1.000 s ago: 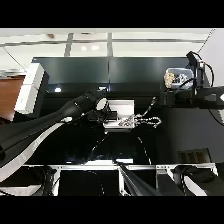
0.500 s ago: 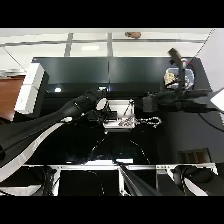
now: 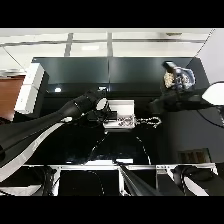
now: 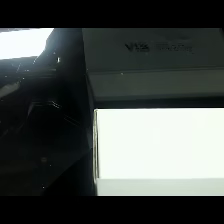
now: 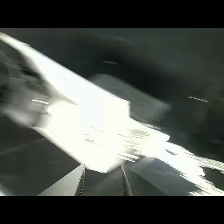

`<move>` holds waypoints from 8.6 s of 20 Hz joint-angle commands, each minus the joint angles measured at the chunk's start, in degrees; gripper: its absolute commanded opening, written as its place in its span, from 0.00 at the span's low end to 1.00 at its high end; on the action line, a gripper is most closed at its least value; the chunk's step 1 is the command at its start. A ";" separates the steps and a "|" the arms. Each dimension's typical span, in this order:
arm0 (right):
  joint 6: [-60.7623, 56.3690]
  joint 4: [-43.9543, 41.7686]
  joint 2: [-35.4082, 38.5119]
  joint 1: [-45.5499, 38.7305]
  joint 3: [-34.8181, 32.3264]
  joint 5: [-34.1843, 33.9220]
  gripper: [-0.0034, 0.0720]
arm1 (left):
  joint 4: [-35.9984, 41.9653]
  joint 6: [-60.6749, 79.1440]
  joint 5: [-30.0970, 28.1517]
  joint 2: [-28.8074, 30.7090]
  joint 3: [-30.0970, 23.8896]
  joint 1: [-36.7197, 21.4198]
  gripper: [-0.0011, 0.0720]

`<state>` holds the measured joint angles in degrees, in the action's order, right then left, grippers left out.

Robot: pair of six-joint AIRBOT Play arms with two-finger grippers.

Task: Fold the box and place the chain.

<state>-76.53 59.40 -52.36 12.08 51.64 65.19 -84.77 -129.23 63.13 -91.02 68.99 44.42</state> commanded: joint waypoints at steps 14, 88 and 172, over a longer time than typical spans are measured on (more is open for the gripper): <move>82.03 -19.04 -8.02 5.42 -23.65 -28.65 0.98 | -0.02 0.00 0.17 0.00 0.04 0.02 0.06; 19.28 -21.27 -5.95 1.68 -1.18 -3.15 0.30 | -0.02 0.00 0.33 0.00 0.04 0.02 0.06; 16.81 0.02 2.49 -3.39 -5.53 2.62 0.42 | 1.03 -0.04 2.40 0.02 2.14 -0.44 0.07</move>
<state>-60.10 59.88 -49.93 8.84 46.26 67.29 -83.74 -129.16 64.01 -91.02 70.04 44.18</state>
